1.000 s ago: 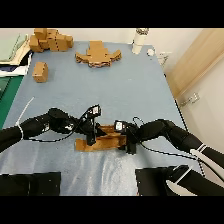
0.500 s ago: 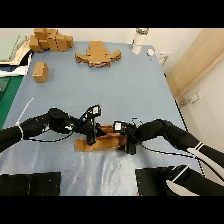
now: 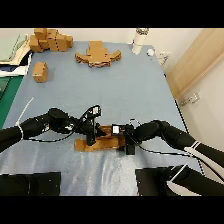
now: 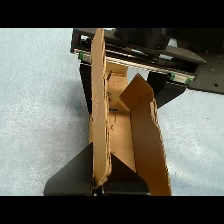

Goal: Fold the box.

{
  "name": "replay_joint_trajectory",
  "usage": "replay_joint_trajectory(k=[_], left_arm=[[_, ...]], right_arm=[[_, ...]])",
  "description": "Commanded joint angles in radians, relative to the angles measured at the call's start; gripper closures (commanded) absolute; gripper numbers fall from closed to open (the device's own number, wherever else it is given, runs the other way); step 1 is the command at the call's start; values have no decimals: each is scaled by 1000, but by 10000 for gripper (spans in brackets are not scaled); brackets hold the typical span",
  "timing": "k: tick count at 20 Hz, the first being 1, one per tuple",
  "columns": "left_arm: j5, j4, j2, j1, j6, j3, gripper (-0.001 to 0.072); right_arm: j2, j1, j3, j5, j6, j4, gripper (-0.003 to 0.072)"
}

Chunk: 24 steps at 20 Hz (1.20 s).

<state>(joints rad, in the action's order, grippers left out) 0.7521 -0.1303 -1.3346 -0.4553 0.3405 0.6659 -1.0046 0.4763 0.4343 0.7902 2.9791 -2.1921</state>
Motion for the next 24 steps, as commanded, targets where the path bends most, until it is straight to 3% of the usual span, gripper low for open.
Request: replay_joint_trajectory(k=[1, 4, 19, 20, 22, 24], left_arm=[[-1, 0, 0, 0, 0, 0, 698], [-1, 0, 0, 0, 0, 0, 698], [-1, 0, 1, 0, 0, 0, 698], [-1, 0, 1, 0, 0, 0, 698], [-1, 0, 1, 0, 0, 0, 698], [-1, 0, 1, 0, 0, 0, 698]], right_arm=[[-4, 2, 1, -4, 6, -4, 74], [5, 2, 1, -4, -9, -3, 112], [27, 1, 0, -3, -47, 5, 105], [26, 1, 0, -3, -47, 7, 115], [25, 1, -3, 0, -47, 19, 252], [26, 1, -11, 1, -47, 25, 256]])
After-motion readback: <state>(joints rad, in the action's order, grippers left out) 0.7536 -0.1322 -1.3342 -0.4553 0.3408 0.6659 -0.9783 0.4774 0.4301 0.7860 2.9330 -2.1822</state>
